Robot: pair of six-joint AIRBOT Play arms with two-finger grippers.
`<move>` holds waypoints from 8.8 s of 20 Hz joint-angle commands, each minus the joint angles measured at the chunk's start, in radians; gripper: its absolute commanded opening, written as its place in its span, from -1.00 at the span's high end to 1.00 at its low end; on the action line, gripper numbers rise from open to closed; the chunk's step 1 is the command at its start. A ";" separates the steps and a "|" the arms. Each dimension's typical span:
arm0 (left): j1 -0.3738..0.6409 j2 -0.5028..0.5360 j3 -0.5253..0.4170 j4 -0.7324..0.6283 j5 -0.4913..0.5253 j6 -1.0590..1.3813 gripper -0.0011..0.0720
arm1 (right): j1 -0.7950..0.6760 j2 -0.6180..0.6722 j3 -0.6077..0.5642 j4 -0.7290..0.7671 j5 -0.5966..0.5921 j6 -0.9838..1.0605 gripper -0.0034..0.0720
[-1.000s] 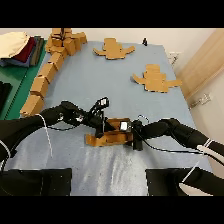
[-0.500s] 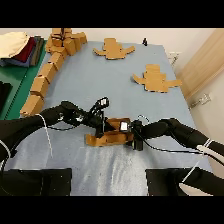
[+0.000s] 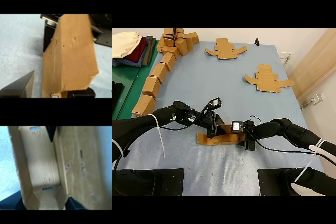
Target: Fold the box.
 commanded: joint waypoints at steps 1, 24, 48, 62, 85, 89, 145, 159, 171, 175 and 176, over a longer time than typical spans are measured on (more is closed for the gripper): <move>0.000 0.004 0.003 -0.007 -0.005 -0.025 -0.33 | 0.001 0.000 0.000 0.002 0.002 0.000 -0.64; -0.073 0.357 -0.082 0.263 0.063 -1.394 0.93 | 0.001 0.000 0.000 0.001 0.002 0.000 -0.64; -0.035 0.144 0.044 0.053 0.209 -1.127 0.94 | 0.000 0.000 0.000 0.001 0.002 0.000 -0.64; 0.010 0.683 -0.116 0.697 -0.111 -1.117 0.94 | 0.000 0.000 0.000 0.001 0.002 0.000 -0.64; -0.059 0.322 -0.276 0.156 0.254 0.110 -0.40 | 0.000 0.000 0.000 0.001 0.002 0.000 -0.64; -0.061 0.306 -0.275 0.137 0.258 0.110 0.00 | 0.000 0.000 0.000 0.001 0.002 0.000 -0.64; 0.135 0.706 -0.341 0.878 0.035 -1.807 0.93 | 0.000 0.000 0.000 0.001 0.002 0.000 -0.64; 0.011 0.412 -0.348 0.448 0.272 -1.535 0.93 | 0.000 0.000 0.000 0.001 0.002 0.000 -0.64; -0.027 0.443 -0.224 0.404 0.212 -1.542 0.92 | 0.000 0.000 0.000 0.001 0.002 0.000 -0.64; -0.027 0.436 -0.223 0.377 0.209 -1.549 0.92 | 0.000 0.000 0.000 0.001 0.002 0.000 -0.64; -0.028 0.426 -0.222 0.360 0.209 -1.546 0.47 | 0.000 0.000 0.000 0.001 0.002 0.000 -0.64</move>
